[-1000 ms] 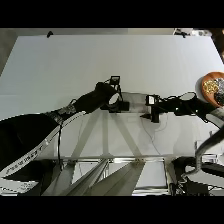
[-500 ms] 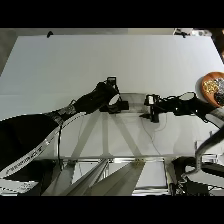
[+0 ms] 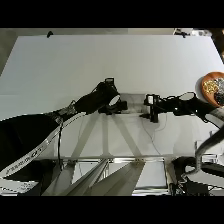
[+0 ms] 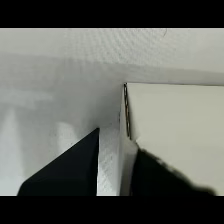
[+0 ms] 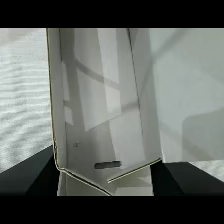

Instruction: Fold the box and place the chain.

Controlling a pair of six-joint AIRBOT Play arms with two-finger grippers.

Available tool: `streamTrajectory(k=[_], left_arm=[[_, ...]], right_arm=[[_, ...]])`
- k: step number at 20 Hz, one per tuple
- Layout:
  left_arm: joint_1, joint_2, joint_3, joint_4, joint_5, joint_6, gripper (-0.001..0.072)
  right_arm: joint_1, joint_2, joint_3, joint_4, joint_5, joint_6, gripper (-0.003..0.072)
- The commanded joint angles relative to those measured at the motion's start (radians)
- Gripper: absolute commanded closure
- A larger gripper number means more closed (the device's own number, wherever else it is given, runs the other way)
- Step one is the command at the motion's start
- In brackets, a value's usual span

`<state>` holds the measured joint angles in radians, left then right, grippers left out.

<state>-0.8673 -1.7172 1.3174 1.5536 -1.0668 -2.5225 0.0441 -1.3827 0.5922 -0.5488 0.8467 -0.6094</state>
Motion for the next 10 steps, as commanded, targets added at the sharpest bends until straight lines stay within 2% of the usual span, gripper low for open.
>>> streamTrajectory(k=[1, 2, 3, 4, 10], left_arm=[[-0.001, 0.000, 0.001, -0.001, 0.028, -0.002, 0.0501], [-0.001, 0.000, 0.001, -0.001, 0.030, -0.002, 0.0506], [-0.001, 0.000, 0.001, -0.001, 0.031, -0.002, 0.0553], [-0.001, 0.000, 0.001, -0.001, 0.031, 0.004, 0.0695], [-0.001, 0.000, 0.001, -0.001, 0.016, 0.009, 0.0698]], right_arm=[[0.000, 0.001, 0.001, -0.001, 0.002, -0.001, 0.0276], [0.000, 0.001, 0.001, -0.001, 0.002, -0.001, 0.0276], [0.000, 0.001, 0.001, -0.001, 0.002, -0.001, 0.0276], [0.000, 0.001, 0.001, -0.001, 0.003, -0.001, 0.0276], [0.000, 0.001, 0.001, -0.001, 0.003, -0.001, 0.0276]])
